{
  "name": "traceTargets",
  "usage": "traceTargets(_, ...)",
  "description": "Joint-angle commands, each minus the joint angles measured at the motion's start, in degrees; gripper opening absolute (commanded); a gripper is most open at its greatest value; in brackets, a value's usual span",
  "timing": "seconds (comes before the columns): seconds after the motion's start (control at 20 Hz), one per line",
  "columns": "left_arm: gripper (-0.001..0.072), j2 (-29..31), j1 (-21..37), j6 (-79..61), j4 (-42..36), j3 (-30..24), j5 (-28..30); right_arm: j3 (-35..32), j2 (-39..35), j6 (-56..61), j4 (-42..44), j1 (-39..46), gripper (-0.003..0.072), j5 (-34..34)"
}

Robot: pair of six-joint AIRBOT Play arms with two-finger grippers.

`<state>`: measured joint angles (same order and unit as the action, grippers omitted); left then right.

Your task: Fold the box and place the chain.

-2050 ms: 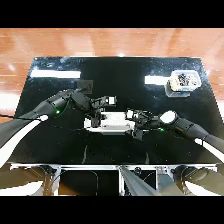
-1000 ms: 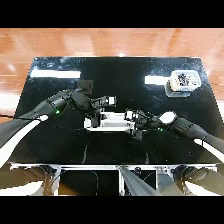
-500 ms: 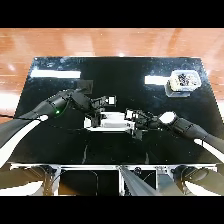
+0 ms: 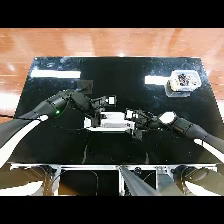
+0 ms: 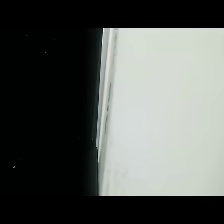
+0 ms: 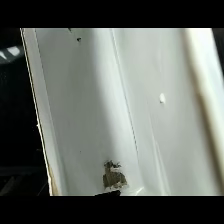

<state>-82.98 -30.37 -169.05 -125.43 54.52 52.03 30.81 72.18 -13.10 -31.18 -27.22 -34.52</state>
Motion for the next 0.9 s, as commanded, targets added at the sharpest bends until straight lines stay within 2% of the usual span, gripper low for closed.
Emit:
traceTargets(0.0,0.0023,0.00,-0.04,-0.02,0.00,0.00,0.09,0.02,0.02,0.04,0.02,0.00,0.0621,-0.13)
traceTargets(0.1,0.0026,0.00,-0.04,-0.02,0.00,0.00,0.09,0.02,0.02,0.04,0.02,0.00,0.0621,-0.13)
traceTargets(0.15,0.0104,0.00,-0.04,0.00,0.00,0.04,0.04,0.02,0.02,0.04,0.02,0.00,0.0621,-0.15)
traceTargets(0.2,0.0233,0.02,-0.04,0.92,0.09,0.26,0.15,0.02,0.02,0.04,0.02,0.00,0.0621,-0.13)
traceTargets(0.25,0.0264,0.02,-0.02,2.58,0.61,0.76,0.50,0.02,0.02,0.04,0.02,0.00,0.0621,-0.13)
traceTargets(0.45,0.0270,0.02,-0.04,4.50,1.11,3.72,3.74,0.02,0.04,0.04,0.02,0.00,0.0621,-0.13)
traceTargets(0.5,0.0392,0.02,-0.04,5.38,1.11,4.17,4.28,0.02,0.04,0.04,0.00,0.00,0.0620,-0.13)
traceTargets(0.55,0.0565,0.02,-0.02,6.51,1.18,4.42,4.66,0.02,0.04,0.04,0.02,-0.04,0.0621,-0.13)
traceTargets(0.6,0.0643,0.02,0.02,8.98,1.31,4.42,4.63,0.02,0.04,0.04,0.02,-0.04,0.0621,-0.13)
traceTargets(0.85,0.0641,0.76,0.02,18.86,7.67,4.72,8.92,0.02,0.04,0.04,-0.22,-0.07,0.0621,-0.15)
